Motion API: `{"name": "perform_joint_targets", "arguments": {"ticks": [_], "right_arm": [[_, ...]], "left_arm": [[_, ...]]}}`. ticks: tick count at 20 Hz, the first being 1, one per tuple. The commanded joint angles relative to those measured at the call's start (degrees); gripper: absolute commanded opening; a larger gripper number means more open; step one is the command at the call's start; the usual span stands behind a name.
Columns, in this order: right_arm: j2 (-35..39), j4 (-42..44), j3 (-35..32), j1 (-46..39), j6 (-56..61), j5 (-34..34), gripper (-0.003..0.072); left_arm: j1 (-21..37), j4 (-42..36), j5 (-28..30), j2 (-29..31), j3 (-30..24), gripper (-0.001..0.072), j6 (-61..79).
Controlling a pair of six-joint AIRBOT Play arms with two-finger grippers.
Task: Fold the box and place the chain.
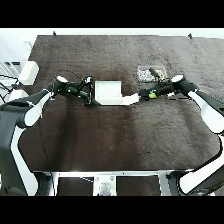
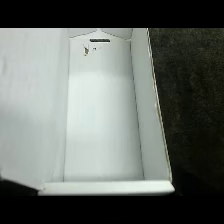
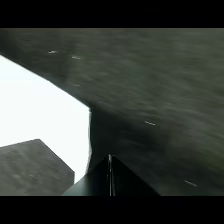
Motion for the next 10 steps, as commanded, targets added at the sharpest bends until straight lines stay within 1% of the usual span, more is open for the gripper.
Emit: {"name": "perform_joint_targets", "arguments": {"ticks": [1,3,4,5,6,10], "right_arm": [[-0.04,3.04,0.33,2.49,0.28,-0.37,0.0016],[1.07,4.76,0.31,2.93,0.26,-0.04,0.0017],[1.53,5.09,0.33,3.32,0.28,0.2,0.0049],[1.66,6.03,0.33,3.74,0.28,0.9,0.0169],[1.66,7.06,0.31,4.31,0.5,2.29,0.0321],[1.7,7.06,0.33,5.84,0.74,2.84,0.0323]], "left_arm": [[0.04,0.02,0.02,0.02,0.02,0.0481,0.02],[0.07,0.02,0.0,0.02,0.02,0.0481,0.02],[0.07,0.02,0.02,0.02,0.02,0.0481,0.02],[0.07,0.0,0.02,0.02,0.02,0.0481,0.02],[0.04,0.02,0.02,0.02,0.02,0.0481,0.02],[0.04,0.0,0.02,0.02,0.02,0.0481,0.02]]}}
